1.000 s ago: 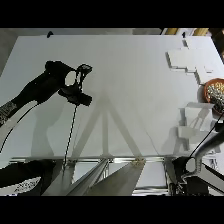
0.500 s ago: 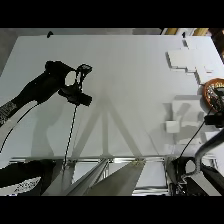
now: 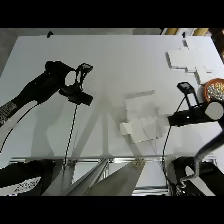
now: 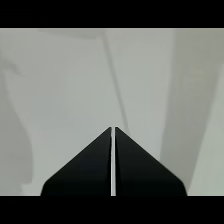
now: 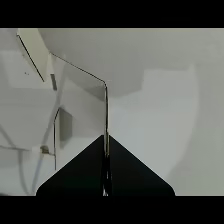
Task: Fold the box and place the chain.
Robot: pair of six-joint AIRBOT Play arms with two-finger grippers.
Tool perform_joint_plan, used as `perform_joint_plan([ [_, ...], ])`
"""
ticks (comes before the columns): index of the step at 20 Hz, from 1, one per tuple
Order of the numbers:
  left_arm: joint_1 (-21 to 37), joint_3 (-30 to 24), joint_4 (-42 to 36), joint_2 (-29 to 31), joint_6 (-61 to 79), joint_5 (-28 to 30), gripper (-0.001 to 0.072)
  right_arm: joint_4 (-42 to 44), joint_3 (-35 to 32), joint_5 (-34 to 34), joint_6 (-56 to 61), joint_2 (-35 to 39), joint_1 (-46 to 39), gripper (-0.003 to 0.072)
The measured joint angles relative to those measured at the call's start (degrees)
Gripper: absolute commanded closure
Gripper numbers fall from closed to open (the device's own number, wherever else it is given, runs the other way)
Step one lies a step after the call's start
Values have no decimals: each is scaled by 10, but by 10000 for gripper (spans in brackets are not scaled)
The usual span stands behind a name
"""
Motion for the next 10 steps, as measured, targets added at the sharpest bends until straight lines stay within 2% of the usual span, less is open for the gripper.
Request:
perform_joint_plan([
  [1,0,0,-9,0,8,13,634,16,-7,-9,8,2,23,673],
  [2,0,0,-15,0,21,27,483,26,-12,-17,15,3,42,672],
  [3,0,0,-28,0,41,42,417,35,-15,-27,23,3,61,672],
  [6,10,-2,-119,0,140,71,416,52,-20,-46,34,5,97,672],
  [9,35,-24,-300,-3,298,78,408,61,-23,-56,40,5,112,672],
  [10,42,-35,-357,-6,349,75,263,62,-23,-57,42,5,115,672],
])
